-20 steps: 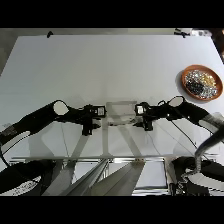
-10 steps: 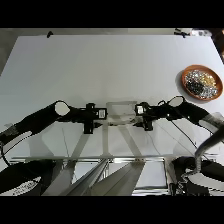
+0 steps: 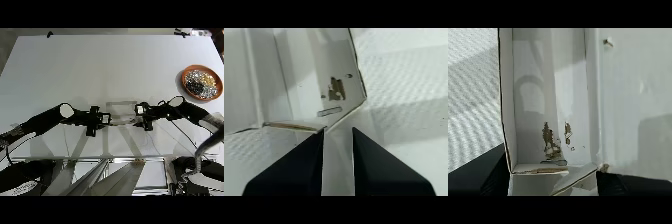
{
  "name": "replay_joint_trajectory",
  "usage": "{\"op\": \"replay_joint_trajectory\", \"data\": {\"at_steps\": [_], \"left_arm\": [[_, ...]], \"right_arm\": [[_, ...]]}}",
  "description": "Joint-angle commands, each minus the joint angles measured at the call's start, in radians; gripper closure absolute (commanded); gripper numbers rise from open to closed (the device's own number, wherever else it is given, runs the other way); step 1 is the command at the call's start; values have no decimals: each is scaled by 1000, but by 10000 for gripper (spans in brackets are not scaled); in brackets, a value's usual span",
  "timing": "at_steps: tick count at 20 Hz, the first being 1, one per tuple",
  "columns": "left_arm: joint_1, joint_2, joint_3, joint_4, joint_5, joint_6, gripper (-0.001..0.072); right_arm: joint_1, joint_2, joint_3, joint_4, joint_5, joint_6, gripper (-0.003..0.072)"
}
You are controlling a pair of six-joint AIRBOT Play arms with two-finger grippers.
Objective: Fold the box and place the chain.
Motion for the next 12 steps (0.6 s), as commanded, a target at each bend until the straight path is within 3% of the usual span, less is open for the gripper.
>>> {"op": "replay_joint_trajectory", "data": {"at_steps": [1,12], "left_arm": [[-6,-1,0,-26,87,11,523],[-69,-2,0,-122,87,79,524]], "right_arm": [[0,0,0,0,0,0,286],[0,0,0,0,0,0,286]]}}
